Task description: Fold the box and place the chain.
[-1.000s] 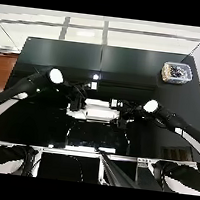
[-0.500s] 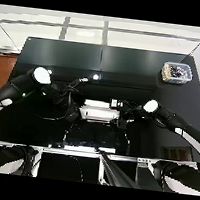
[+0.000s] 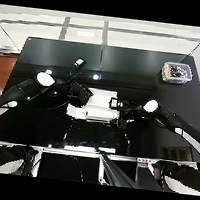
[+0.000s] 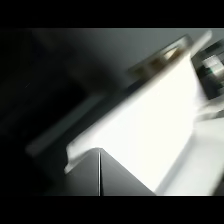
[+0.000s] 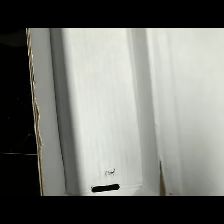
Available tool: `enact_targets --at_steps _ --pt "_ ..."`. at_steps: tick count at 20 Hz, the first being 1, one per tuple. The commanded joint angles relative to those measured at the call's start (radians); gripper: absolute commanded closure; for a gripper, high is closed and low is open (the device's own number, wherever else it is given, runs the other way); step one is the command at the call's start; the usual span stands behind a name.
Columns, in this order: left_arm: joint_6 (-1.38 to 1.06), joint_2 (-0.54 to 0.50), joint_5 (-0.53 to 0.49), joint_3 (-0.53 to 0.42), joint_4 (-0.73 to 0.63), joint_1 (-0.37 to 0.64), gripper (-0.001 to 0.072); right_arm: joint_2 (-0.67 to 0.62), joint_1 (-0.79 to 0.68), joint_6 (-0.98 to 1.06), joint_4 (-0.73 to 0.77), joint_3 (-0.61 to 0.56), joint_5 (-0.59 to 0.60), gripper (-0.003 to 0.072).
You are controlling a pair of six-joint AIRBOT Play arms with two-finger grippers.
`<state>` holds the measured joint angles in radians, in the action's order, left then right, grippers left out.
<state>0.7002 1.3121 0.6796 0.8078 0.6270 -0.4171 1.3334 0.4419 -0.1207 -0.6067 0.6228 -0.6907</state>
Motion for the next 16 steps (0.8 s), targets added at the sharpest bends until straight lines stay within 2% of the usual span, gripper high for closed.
enact_targets --at_steps 1,3,6,8,12,14,16 --pt "0.031 0.084 0.049 0.013 0.092 -0.001 0.0681 0.001 0.001 0.000 0.000 0.000 0.000 0.0454" --pt "0.028 0.118 0.109 0.023 0.089 -0.006 0.0682 0.001 0.001 0.000 0.000 0.000 0.000 0.0454" --pt "0.026 0.124 0.115 0.032 0.091 0.000 0.0681 0.001 0.001 0.000 0.000 0.000 0.000 0.0454" --pt "0.026 0.113 0.193 0.075 0.134 0.026 0.0682 0.001 0.001 0.000 0.000 0.000 0.000 0.0454" --pt "0.059 -0.041 0.255 0.156 0.208 0.107 0.0683 0.001 0.001 0.000 0.000 0.000 0.000 0.0454" --pt "0.059 -0.136 0.292 0.145 0.208 0.152 0.0682 0.001 0.001 0.000 0.000 0.000 0.000 0.0454" --pt "0.045 -0.204 0.328 0.092 0.204 0.173 0.0682 0.001 0.001 0.000 0.000 0.000 0.000 0.0454"
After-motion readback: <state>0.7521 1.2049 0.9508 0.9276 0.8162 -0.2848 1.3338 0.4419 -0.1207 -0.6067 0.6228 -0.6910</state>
